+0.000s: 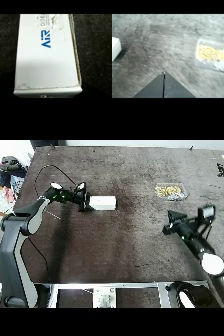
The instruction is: Fold the box and place the chain.
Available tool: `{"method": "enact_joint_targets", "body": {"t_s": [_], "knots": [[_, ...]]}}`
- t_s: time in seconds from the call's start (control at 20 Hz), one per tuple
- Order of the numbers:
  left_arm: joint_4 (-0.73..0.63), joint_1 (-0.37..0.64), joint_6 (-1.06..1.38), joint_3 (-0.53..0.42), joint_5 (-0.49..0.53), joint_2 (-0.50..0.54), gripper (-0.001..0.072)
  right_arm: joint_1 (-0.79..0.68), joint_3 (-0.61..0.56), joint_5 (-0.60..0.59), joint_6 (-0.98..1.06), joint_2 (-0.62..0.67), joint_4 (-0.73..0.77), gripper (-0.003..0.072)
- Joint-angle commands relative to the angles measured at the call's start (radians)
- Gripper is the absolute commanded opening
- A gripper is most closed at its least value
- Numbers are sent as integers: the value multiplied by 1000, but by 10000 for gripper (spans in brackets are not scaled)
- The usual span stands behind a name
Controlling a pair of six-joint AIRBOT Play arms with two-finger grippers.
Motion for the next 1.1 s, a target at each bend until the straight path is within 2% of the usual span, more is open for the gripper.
{"method": "enact_joint_targets", "body": {"t_s": [0.0,0.2,0.95,1.0,1.05], "knots": [[0,1,0,0,0,0,367,-16,-152,-38,0,180,34,11],[0,1,0,0,0,0,367,-16,-197,-37,0,200,32,12],[-11,1,0,0,-16,0,366,-16,-198,-65,0,200,22,12],[-19,1,-2,0,-25,0,318,-16,-198,-65,0,200,22,12],[-35,1,-33,0,-31,3,36,-16,-198,-65,0,200,22,12]]}}
